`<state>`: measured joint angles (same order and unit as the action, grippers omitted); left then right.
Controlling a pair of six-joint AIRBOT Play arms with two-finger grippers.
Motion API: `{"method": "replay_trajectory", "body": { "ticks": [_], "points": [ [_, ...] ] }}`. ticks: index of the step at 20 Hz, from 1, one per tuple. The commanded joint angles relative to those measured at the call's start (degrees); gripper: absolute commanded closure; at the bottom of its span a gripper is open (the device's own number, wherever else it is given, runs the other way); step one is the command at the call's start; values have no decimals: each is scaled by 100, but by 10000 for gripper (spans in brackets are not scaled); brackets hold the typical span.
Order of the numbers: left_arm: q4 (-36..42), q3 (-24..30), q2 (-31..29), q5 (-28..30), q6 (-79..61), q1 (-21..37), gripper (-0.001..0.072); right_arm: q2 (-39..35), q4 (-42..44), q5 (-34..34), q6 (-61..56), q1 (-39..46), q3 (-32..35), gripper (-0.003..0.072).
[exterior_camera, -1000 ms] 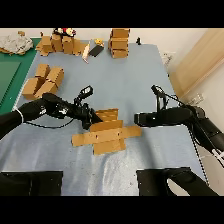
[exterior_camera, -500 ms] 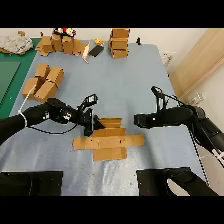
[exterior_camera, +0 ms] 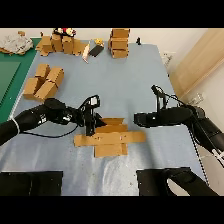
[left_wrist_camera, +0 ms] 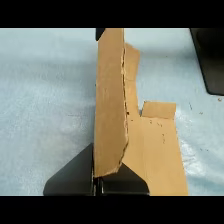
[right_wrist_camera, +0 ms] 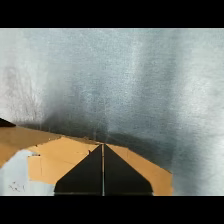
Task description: Fold the box.
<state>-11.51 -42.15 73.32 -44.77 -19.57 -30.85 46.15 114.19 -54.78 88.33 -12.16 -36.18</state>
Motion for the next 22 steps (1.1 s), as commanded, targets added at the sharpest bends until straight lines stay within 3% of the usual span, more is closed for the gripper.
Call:
{"method": "replay_trajectory", "body": {
  "ticks": [1,6,14,22],
  "points": [
    [-46,295,-162,315,-205,-205,701,2,4,33,0,2,-4,681],
    [-2,743,-162,846,-522,-496,700,2,7,33,0,2,-4,681],
    [37,828,-177,828,-498,-507,699,2,28,28,0,2,-4,681],
    [133,828,-267,219,-337,-114,699,2,26,31,0,-9,-4,681]
  ]
}}
